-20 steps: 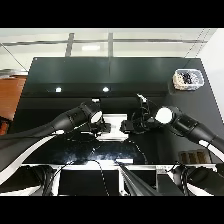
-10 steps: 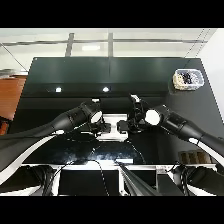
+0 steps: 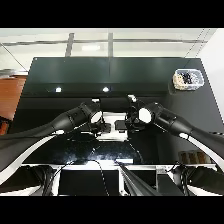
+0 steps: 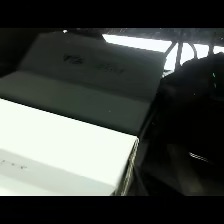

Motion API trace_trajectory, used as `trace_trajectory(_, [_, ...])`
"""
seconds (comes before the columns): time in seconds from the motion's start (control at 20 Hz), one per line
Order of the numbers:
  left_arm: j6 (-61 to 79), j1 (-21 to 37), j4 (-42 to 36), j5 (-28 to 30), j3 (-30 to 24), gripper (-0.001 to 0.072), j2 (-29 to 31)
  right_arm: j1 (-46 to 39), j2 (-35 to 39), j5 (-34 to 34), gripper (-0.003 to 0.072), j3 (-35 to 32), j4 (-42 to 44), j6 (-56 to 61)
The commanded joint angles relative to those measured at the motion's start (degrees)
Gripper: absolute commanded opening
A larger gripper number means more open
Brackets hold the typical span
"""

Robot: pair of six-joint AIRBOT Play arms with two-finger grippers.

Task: Fold the box and place the chain.

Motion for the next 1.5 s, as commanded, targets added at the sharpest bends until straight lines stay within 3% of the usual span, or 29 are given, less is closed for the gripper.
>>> trace_trajectory(0.0, [0.0,0.0,0.0,0.1,0.0,0.0032,0.0,0.9,-1.8,3.2,0.0403,2.8,-5.0,3.3])
trace_trajectory(0.25, [0.0,0.0,0.0,0.0,0.0,0.0032,0.0,3.7,-3.4,8.8,0.0403,4.7,-10.2,7.6])
trace_trajectory(0.55, [0.3,0.0,0.2,0.0,0.0,0.0032,0.0,3.8,-4.5,9.4,0.0402,4.7,-10.3,8.0])
trace_trajectory(0.65, [0.9,0.0,0.1,0.0,0.0,0.0032,0.0,3.9,-4.7,8.9,0.0355,4.7,-10.2,8.0])
trace_trajectory(1.25, [0.8,0.0,0.0,0.1,0.0,0.0032,0.0,4.1,-5.1,8.0,0.0349,4.9,-8.3,10.0])
trace_trajectory(1.3, [0.8,0.0,0.0,0.1,0.0,0.0032,0.0,4.1,-5.1,8.0,0.0243,4.9,-8.3,10.0])
trace_trajectory(1.45, [0.8,0.0,0.0,0.0,0.0,0.0032,0.0,4.1,-5.1,8.1,0.0237,4.9,-6.9,10.0])
